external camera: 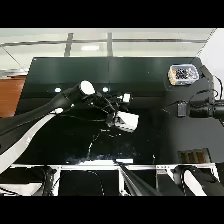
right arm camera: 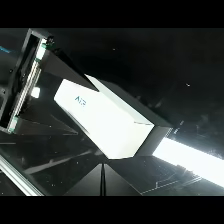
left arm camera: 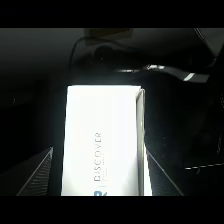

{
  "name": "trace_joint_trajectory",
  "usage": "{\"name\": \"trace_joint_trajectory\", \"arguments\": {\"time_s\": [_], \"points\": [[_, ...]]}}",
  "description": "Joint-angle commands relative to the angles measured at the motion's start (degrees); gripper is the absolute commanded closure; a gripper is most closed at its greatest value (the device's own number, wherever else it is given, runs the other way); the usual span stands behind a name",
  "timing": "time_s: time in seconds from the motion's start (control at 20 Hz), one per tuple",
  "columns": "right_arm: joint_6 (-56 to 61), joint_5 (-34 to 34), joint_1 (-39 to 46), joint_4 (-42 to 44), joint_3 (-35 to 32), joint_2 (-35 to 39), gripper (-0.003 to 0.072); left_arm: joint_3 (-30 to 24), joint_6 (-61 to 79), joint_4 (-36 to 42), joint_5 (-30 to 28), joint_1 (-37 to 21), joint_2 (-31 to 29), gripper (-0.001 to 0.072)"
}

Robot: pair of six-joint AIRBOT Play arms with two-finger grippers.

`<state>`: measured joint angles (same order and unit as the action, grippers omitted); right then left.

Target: Fold the box and place the chain.

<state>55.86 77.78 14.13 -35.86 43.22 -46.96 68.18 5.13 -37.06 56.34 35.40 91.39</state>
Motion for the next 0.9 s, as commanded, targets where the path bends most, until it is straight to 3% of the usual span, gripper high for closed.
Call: {"name": "trace_joint_trajectory", "arguments": {"time_s": [0.0, 0.6, 0.85], "points": [[0.02, -0.07, 0.04, -0.26, -0.04, 0.02, 0.0670, 0.74, -2.25, -0.02, 1.18, 0.09, 1.60, 0.0007], [-0.13, -0.87, 0.04, -0.44, -0.04, 0.02, 0.0670, 0.74, -6.91, -0.15, 1.20, 0.09, 2.45, 0.0007], [-0.13, -0.87, 0.04, -0.44, -0.04, 0.02, 0.0670, 0.74, -6.86, -5.16, 1.11, 0.52, 2.45, 0.0007]]}}
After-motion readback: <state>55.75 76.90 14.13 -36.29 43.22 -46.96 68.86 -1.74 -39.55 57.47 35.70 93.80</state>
